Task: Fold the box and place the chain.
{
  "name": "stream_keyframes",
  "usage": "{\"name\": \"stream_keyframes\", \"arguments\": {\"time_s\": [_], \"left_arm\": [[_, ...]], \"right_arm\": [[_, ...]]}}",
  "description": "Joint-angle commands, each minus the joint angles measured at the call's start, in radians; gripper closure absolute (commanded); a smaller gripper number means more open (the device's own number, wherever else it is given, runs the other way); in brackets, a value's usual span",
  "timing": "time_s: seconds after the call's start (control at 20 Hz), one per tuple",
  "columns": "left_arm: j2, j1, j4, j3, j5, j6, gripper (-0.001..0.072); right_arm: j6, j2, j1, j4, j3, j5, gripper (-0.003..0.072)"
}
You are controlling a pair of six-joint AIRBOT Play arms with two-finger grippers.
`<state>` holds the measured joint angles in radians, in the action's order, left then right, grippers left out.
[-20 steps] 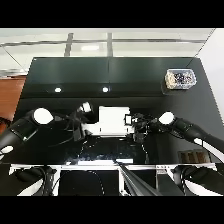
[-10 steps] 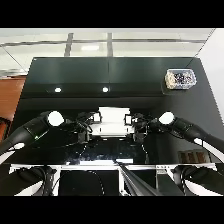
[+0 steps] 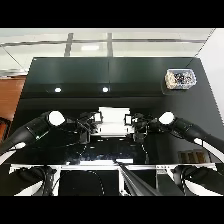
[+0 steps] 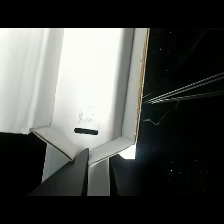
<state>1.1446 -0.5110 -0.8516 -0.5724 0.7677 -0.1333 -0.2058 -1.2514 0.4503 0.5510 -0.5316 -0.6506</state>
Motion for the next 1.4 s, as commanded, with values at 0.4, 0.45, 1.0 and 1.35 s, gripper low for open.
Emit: {"name": "stream_keyframes", "arguments": {"time_s": [0.4, 0.45, 1.0, 1.35], "left_arm": [[0.000, -0.040, 0.004, -0.001, -0.037, 0.003, 0.0548], [0.000, -0.041, 0.004, -0.001, -0.041, 0.003, 0.0547], [0.014, -0.047, 0.140, -0.001, -0.093, 0.003, 0.0548], [0.055, -0.046, 0.232, -0.001, -0.118, 0.003, 0.0549]], "right_arm": [[0.000, 0.000, 0.000, -0.001, 0.000, 0.000, 0.0551], [0.000, 0.000, 0.000, -0.001, 0.000, 0.000, 0.0551], [0.001, 0.000, 0.000, -0.001, 0.000, 0.000, 0.0551], [0.001, 0.000, 0.000, -0.001, 0.000, 0.000, 0.0551]]}}
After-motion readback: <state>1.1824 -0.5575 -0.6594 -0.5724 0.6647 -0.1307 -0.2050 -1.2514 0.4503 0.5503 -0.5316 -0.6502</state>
